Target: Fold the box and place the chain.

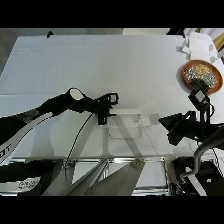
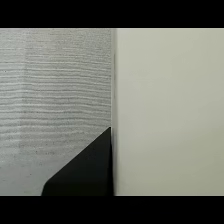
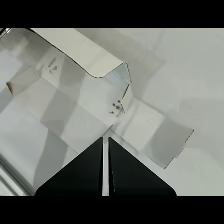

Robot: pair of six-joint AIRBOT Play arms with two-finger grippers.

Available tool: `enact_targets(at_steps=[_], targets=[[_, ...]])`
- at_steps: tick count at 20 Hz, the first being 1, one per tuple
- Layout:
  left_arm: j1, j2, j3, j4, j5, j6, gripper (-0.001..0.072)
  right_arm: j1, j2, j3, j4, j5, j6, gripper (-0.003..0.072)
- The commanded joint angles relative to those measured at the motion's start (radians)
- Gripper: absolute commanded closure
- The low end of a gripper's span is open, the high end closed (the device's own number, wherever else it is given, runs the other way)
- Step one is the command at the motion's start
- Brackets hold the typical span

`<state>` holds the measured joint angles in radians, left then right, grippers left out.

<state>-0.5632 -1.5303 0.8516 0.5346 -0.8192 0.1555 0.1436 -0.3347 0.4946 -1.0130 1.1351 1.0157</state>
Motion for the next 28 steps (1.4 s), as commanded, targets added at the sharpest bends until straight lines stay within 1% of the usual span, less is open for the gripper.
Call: enact_targets(at_steps=[1,2,4,6,7,9,10,12,14,15,17,21,23,28], targets=[[0.0,0.0,0.0,0.0,-0.001,0.001,0.0699,0.001,-0.054,-0.019,0.042,0.002,-0.218,0.0667],[0.0,0.0,0.0,0.0,-0.001,0.001,0.0699,0.01,-0.092,-0.034,0.085,-0.024,-0.314,0.0667],[0.0,0.0,0.0,0.0,0.0,0.001,0.0699,0.059,-0.211,-0.047,0.159,-0.065,-0.525,0.0668],[0.0,0.0,0.0,0.0,-0.001,0.0,0.0699,0.137,-0.335,-0.047,0.16,-0.068,-0.668,0.0653],[0.0,0.0,0.0,0.0,0.0,0.0,0.0699,0.177,-0.388,-0.047,0.145,-0.08,-0.688,0.0561],[0.0,0.0,0.0,0.0,-0.001,0.001,0.0699,0.234,-0.458,-0.047,0.104,-0.107,-0.687,0.0341],[0.0,0.0,0.0,0.0,0.0,0.0,0.0699,0.251,-0.475,-0.047,0.075,-0.112,-0.687,0.0276],[0.0,0.0,0.0,0.0,0.0,0.0,0.0699,0.248,-0.478,-0.047,0.062,-0.119,-0.688,0.0254],[0.0,0.0,0.0,0.0,-0.001,0.001,0.0699,0.251,-0.477,-0.058,0.019,-0.188,-0.689,0.0047],[0.0,0.0,0.0,0.0,-0.001,0.0,0.0699,0.269,-0.473,-0.076,-0.038,-0.236,-0.689,-0.001],[0.0,0.0,0.0,0.0,-0.001,0.0,0.0699,0.33,-0.467,-0.126,-0.125,-0.326,-0.689,-0.002],[0.0,0.0,0.0,0.0,-0.001,0.001,0.0699,0.481,-0.468,-0.231,-0.131,-0.557,-0.684,-0.002],[0.0,0.0,0.0,0.0,-0.001,0.001,0.0699,0.515,-0.468,-0.247,-0.131,-0.609,-0.684,-0.002],[0.0,0.0,0.0,0.0,-0.001,0.001,0.0699,0.516,-0.515,-0.247,-0.135,-0.737,-0.671,-0.0018]])
